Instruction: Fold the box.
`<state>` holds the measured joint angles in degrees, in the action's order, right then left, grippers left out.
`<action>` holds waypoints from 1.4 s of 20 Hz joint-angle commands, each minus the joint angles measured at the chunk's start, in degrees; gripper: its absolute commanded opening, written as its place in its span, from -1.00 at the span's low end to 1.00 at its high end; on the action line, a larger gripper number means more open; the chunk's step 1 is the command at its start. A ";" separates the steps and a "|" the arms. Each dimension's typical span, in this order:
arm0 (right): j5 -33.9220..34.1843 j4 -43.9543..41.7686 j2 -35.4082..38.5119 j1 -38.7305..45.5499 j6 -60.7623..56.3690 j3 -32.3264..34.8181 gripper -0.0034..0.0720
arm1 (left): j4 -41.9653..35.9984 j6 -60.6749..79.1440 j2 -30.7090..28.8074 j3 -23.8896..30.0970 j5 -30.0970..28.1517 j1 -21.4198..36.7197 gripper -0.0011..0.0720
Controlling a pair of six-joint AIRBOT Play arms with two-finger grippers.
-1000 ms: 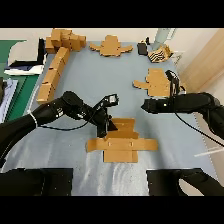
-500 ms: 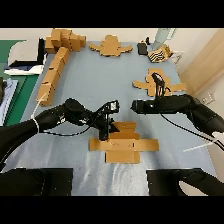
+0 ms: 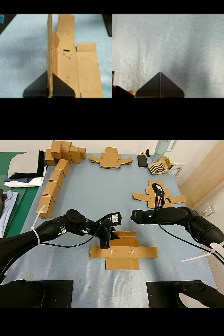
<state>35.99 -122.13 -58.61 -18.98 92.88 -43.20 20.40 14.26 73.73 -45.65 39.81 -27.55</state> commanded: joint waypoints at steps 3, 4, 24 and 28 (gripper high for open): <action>-1.33 0.22 -0.02 -0.07 0.00 -0.04 -0.90 | 1.73 -6.82 -0.02 1.03 1.18 -0.04 -0.94; -1.33 0.22 -0.02 -0.07 0.00 -0.04 -0.90 | 1.70 -6.80 -0.02 1.75 1.11 -0.09 -0.94; 0.42 0.79 0.00 -0.07 0.00 -0.04 -0.90 | 1.73 -10.45 -0.15 3.69 -0.46 -0.57 -0.93; 15.69 17.27 2.89 -0.11 -15.80 -0.07 -0.90 | 1.66 -10.47 -0.15 3.69 -0.42 -0.59 -0.93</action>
<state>41.01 -116.07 -57.56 -19.00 87.96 -43.22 22.04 3.90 73.60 -41.95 39.40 -28.14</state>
